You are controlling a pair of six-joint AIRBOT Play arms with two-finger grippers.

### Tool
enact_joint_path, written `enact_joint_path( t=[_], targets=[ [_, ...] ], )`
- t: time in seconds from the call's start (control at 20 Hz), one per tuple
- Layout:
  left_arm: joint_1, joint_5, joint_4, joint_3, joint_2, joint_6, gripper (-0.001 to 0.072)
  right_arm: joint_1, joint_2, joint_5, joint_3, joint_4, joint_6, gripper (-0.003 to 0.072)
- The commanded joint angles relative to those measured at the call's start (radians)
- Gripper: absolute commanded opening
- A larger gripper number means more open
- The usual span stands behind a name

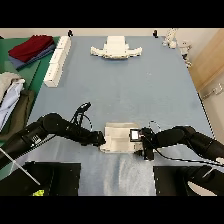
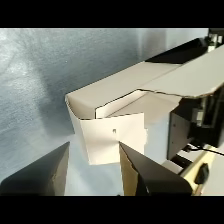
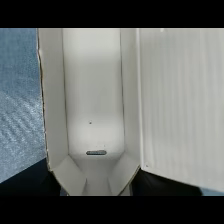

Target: Fold the box.

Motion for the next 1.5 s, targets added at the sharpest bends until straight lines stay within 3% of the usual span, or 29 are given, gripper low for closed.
enact_joint_path(
  t=[0.0,0.15,0.45,1.0,1.25,1.35,1.45],
  targets=[
    [-0.090,0.064,0.115,0.019,0.000,-0.171,0.0467,0.000,0.000,0.000,0.000,0.000,0.000,0.0567],
    [-0.129,0.111,0.127,0.021,0.000,-0.232,0.0466,0.000,0.000,0.000,0.000,0.000,0.000,0.0567],
    [-0.232,0.101,0.270,0.073,-0.072,-0.414,0.0466,0.000,0.000,0.000,0.000,0.000,0.000,0.0567],
    [-0.403,-0.060,0.523,0.289,-0.275,-0.724,0.0465,0.000,0.000,0.000,0.000,0.000,0.000,0.0567],
    [-0.430,-0.111,0.529,0.359,-0.340,-0.776,0.0464,0.000,0.000,0.000,0.000,0.000,0.000,0.0567],
    [-0.430,-0.110,0.530,0.359,-0.348,-0.797,0.0402,0.000,0.000,0.000,0.000,0.000,0.000,0.0567],
    [-0.430,-0.110,0.529,0.359,-0.357,-0.800,0.0401,0.000,0.000,0.000,0.000,0.000,0.000,0.0567]
  ],
)
